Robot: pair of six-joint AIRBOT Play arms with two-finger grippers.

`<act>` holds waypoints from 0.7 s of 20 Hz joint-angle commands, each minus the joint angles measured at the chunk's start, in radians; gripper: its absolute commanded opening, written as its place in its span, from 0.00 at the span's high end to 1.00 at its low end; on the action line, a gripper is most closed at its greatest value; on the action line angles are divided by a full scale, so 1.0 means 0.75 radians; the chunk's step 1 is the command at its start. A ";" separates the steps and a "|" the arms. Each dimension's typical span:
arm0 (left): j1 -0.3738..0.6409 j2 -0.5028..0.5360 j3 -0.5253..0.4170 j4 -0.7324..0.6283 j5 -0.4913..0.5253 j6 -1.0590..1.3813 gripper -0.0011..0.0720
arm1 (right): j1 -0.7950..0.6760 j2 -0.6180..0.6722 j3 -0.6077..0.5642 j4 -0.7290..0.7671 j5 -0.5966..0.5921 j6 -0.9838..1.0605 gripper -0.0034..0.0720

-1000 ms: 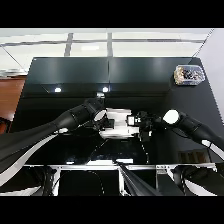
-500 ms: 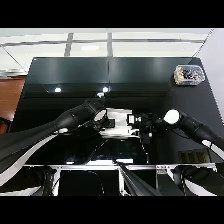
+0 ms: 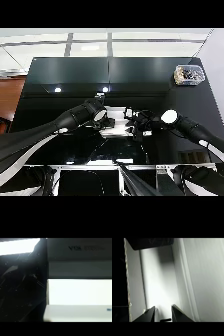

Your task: Fold the box and place the chain.

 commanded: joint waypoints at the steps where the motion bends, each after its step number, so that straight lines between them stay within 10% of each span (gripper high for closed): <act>1: -0.001 -0.001 0.001 -0.007 -0.003 0.002 0.96 | 0.014 -0.032 0.001 0.033 -0.023 0.002 0.64; 6: -0.001 -0.001 0.001 -0.006 -0.007 0.002 0.96 | 0.014 -0.033 0.001 0.031 -0.024 0.002 0.64; 9: -0.001 -0.001 0.001 -0.010 -0.007 0.002 0.96 | 0.014 -0.033 0.001 0.034 -0.024 0.003 0.43; 11: -0.001 -0.001 0.001 -0.010 -0.007 0.002 0.96 | 0.014 -0.033 0.001 0.030 -0.023 0.003 0.90; 13: -0.001 -0.001 0.001 -0.009 -0.007 0.002 0.96 | 0.014 -0.033 0.001 0.040 -0.025 0.004 0.50; 14: -0.001 -0.001 0.001 -0.008 -0.007 -0.006 0.96 | 0.014 -0.033 0.001 0.034 -0.023 0.004 0.63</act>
